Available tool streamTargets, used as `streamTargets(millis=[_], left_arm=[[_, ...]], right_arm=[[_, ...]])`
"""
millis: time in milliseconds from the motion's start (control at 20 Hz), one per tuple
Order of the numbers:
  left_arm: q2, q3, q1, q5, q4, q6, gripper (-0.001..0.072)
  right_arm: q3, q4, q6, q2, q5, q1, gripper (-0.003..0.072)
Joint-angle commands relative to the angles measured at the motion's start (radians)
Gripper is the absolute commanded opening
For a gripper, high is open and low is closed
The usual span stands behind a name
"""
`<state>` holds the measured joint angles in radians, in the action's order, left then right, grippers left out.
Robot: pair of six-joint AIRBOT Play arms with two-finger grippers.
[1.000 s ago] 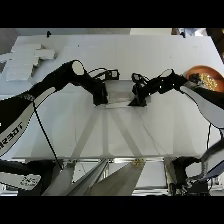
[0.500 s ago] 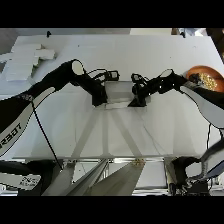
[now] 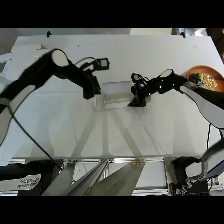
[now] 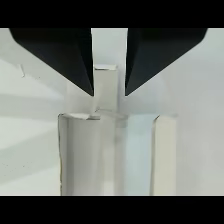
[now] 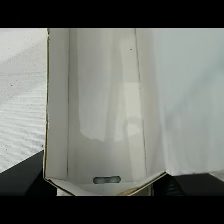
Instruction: Fold the box and place the chain.
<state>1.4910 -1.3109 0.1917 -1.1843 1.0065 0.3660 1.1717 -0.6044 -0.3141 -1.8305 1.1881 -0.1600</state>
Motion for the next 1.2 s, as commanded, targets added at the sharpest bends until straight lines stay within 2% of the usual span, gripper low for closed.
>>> streamTargets(millis=[0, 50, 150, 350, 600, 900, 1150], left_arm=[[-0.101, 0.004, -0.067, -0.016, -0.006, 0.001, 0.0205], [-0.120, 0.009, -0.093, -0.028, -0.015, 0.002, 0.0199], [-0.142, 0.055, -0.153, -0.041, -0.050, 0.001, 0.0014], [-0.141, 0.253, -0.236, -0.023, -0.166, 0.169, 0.0008], [-0.140, 0.445, -0.220, 0.177, -0.160, 0.416, 0.0007], [-0.122, 0.475, -0.130, 0.344, -0.105, 0.656, 0.0005], [-0.066, 0.475, -0.055, 0.385, 0.007, 0.823, 0.0005]], right_arm=[[0.000, -0.001, 0.000, 0.000, 0.001, 0.000, 0.0523], [0.000, -0.001, 0.000, 0.000, 0.001, 0.000, 0.0523], [0.000, -0.001, 0.000, 0.000, 0.001, 0.000, 0.0523], [0.000, -0.001, 0.000, 0.000, 0.001, 0.000, 0.0523], [0.000, -0.001, 0.000, 0.000, 0.001, 0.000, 0.0523], [0.000, -0.001, 0.000, 0.000, 0.001, 0.000, 0.0523], [0.000, -0.001, 0.000, 0.000, 0.001, 0.000, 0.0523]])
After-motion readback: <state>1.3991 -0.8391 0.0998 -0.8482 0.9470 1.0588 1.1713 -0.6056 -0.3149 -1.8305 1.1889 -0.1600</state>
